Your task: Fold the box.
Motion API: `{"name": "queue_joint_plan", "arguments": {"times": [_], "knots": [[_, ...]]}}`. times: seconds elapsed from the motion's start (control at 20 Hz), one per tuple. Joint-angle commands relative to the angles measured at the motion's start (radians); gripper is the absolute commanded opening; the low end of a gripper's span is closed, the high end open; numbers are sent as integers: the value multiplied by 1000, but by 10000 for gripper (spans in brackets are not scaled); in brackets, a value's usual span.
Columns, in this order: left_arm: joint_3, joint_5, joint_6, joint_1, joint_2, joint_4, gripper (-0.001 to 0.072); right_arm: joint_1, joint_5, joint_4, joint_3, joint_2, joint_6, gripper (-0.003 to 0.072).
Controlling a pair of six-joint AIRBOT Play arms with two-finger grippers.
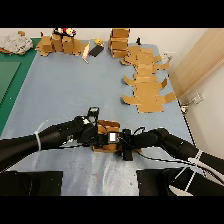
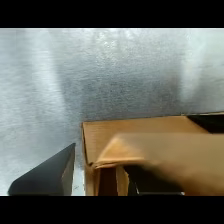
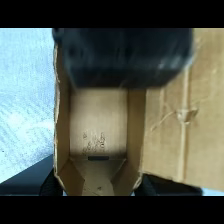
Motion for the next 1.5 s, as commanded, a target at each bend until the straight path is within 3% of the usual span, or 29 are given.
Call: {"name": "queue_joint_plan", "arguments": {"times": [0.0,0.2,0.25,0.3,0.7,0.75,0.8,0.85,1.15,1.45], "knots": [[68,-103,3,-16,-55,55,368,1,-1,0,0,0,0,511],[73,-126,-1,-16,-55,56,348,1,-1,0,0,0,0,511],[73,-125,-8,-16,-55,56,220,1,-1,0,0,0,0,511],[73,-117,-7,-16,-55,53,9,1,-1,0,0,0,0,510],[73,-68,-7,-20,-55,17,16,1,-1,0,0,0,0,511],[73,-67,-4,-20,-54,14,255,1,-1,0,0,0,0,511],[73,-69,-5,-19,-53,11,567,1,-1,0,0,0,0,511],[74,-71,-5,-19,-51,3,598,1,-1,0,0,0,0,511],[87,-94,-3,-17,15,-5,598,1,-1,0,0,0,0,511],[87,-183,5,21,79,8,579,1,-1,0,0,0,0,511]]}}
